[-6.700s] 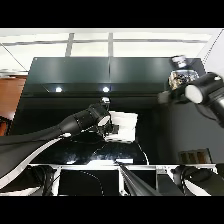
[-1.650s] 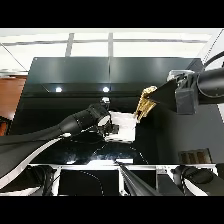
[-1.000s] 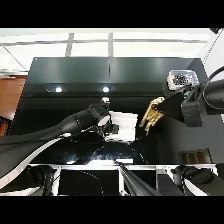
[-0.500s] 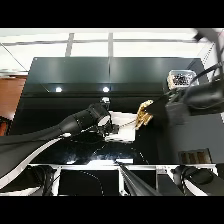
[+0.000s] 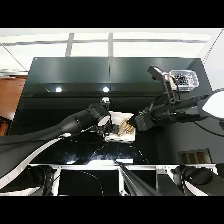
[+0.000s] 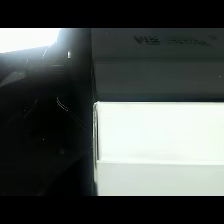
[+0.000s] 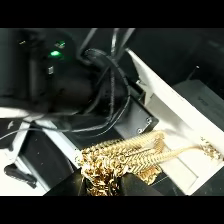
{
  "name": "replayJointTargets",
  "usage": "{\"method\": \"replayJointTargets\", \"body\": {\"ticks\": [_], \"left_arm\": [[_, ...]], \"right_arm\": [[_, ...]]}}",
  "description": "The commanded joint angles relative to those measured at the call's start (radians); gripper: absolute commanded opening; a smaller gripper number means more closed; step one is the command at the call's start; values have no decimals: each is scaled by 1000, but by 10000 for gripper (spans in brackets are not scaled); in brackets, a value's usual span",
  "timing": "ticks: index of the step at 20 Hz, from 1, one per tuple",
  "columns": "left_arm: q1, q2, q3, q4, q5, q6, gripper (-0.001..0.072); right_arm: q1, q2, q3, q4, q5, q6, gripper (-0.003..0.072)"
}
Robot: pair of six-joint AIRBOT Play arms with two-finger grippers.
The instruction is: Fold the box and place the chain.
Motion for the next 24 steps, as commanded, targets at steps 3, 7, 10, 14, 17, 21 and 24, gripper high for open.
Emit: {"method": "replayJointTargets", "body": {"ticks": [3, 7, 10, 14, 17, 21, 24], "left_arm": [[0, -1, 0, -1, 0, 0, 28], [0, -2, 0, 0, 0, 0, 28], [0, -2, 0, 0, 0, 0, 28], [0, -4, -1, 1, 0, 0, 27], [0, -6, 0, 0, -8, 1, 28], [-2, -6, 0, -3, -6, -90, 27], [-1, -5, 1, -6, -8, -90, 32]], "right_arm": [[13, -14, -38, -94, -39, 21, 44], [13, -21, -61, -109, -48, 25, 45], [13, -21, -115, -101, -133, 25, 131], [-11, -15, -124, -150, -129, 24, 496], [-127, 24, -107, -233, -58, 23, 495], [-304, 81, -107, -252, 8, 15, 495], [-348, 84, -108, -253, 44, -3, 495]]}}
